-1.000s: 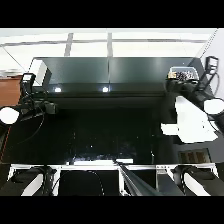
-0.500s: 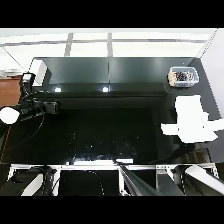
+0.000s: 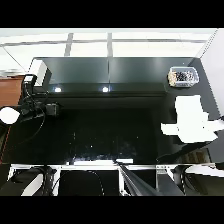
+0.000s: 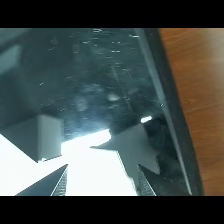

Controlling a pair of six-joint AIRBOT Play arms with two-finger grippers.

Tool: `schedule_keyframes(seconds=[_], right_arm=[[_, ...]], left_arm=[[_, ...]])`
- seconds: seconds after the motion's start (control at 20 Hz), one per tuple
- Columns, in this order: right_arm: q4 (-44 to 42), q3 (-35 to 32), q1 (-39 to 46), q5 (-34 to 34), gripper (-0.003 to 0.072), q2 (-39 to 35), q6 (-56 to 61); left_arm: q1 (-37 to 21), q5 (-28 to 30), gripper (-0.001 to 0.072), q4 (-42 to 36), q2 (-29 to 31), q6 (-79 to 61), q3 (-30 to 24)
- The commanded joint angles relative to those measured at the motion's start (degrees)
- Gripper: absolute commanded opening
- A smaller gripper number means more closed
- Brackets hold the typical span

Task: Fold the box and place the chain.

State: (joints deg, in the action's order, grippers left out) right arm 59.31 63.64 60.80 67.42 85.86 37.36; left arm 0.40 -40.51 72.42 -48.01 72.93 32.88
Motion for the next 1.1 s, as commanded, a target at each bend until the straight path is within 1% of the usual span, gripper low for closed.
schedule_keyframes(seconds=[0.0,0.05,0.1,0.15,0.25,0.3,0.45,0.6,0.75,0.8,0.85,0.9,1.0,1.05], right_arm=[[2.08,0.7,-2.23,2.03,0.047,1.29,-4.61],[2.84,0.7,-2.38,3.5,0.0469,1.29,-4.55],[3.32,0.7,-2.47,5.09,0.0382,1.29,-4.15],[3.34,0.7,-2.47,6.67,0.0173,1.22,-3.61],[3.3,0.7,-2.47,9.92,0.003,1.09,-1.84],[3.1,0.7,-2.47,11.34,0.0017,0.94,0.11],[0.85,0.66,-3.76,15.04,0.0016,-0.22,4.94],[-1.79,-0.61,-8.63,14.4,0.0017,-3.65,7.67],[-8.7,-1.57,-14.45,13.11,0.0016,-7.26,8.61],[-10.62,-2.25,-16.68,11.17,0.0016,-9.01,9.92],[-11.19,-3.43,-19.28,7.54,0.0016,-11.28,13.53],[-12.66,-5.53,-21.79,4.42,0.0016,-14.08,13.73],[-18.16,-11.61,-27.45,-2.19,0.0016,-20.48,13.84],[-22.58,-15.41,-30.6,-4.79,0.0017,-23.69,13.73]], left_arm=[[0.02,-0.44,0.0713,-0.74,-0.04,0.0,-0.02],[0.02,-0.48,0.0713,-1.03,-0.04,0.0,-0.02],[0.02,-0.46,0.0713,-1.07,-0.04,0.0,-0.02],[0.02,-0.48,0.0713,-1.07,-0.04,0.0,-0.02],[0.02,-0.44,0.0713,-1.07,-0.04,-0.02,-0.02],[0.02,-0.44,0.0713,-1.05,-0.04,-0.02,-0.02],[0.02,-0.44,0.0713,-1.05,-0.04,-0.04,-0.02],[0.02,-0.44,0.0713,-1.07,-0.04,-0.02,-0.02],[0.02,-0.46,0.0713,-1.07,-0.04,-0.02,-0.02],[0.02,-0.52,0.0713,-1.07,-0.04,-0.07,-0.02],[0.04,-0.68,0.0713,-1.07,-0.04,-0.09,-0.02],[0.02,-0.85,0.0713,-1.05,-0.04,-0.09,-0.04],[0.04,-0.98,0.0713,-1.16,-0.04,-0.09,-0.04],[0.04,-1.25,0.0713,-1.46,-0.04,-0.09,-0.04]])
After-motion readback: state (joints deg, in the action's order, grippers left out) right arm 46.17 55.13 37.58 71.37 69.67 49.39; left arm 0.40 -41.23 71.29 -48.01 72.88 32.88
